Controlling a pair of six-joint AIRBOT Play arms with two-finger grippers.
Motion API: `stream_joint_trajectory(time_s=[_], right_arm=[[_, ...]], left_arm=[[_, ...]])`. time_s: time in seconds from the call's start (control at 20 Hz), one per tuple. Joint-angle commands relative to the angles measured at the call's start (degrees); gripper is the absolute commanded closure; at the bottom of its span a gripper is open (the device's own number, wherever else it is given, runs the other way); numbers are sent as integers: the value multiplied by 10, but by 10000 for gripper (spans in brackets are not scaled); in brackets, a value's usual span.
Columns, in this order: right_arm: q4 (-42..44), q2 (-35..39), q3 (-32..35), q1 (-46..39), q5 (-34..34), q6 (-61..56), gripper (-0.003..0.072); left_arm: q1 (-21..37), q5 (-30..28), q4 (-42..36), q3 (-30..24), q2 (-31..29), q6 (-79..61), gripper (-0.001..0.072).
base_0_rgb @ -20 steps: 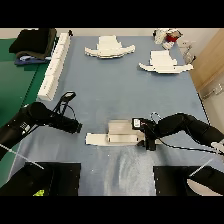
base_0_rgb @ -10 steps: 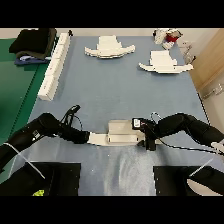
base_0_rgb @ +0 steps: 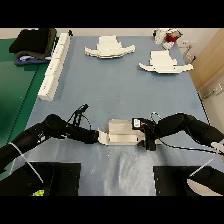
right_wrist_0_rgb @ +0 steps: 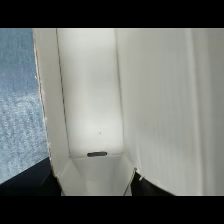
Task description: Fold the box.
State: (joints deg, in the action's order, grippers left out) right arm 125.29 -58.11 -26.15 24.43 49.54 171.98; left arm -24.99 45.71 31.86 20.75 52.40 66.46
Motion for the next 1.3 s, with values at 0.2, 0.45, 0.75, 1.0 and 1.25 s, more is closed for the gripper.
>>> stream_joint_trajectory(time_s=[0.2,0.45,0.75,1.0,1.25], right_arm=[[0,0,0,0,0,0,182],[0,0,0,0,0,0,182],[0,0,0,0,0,0,182],[0,0,0,0,0,0,182],[0,0,0,0,0,0,182]], left_arm=[[-3,4,-50,1,0,-16,695],[-3,9,-49,12,0,-15,266],[-3,8,-49,13,0,-16,248],[-4,14,-56,14,0,-15,247],[-27,2,-45,33,0,16,247]])
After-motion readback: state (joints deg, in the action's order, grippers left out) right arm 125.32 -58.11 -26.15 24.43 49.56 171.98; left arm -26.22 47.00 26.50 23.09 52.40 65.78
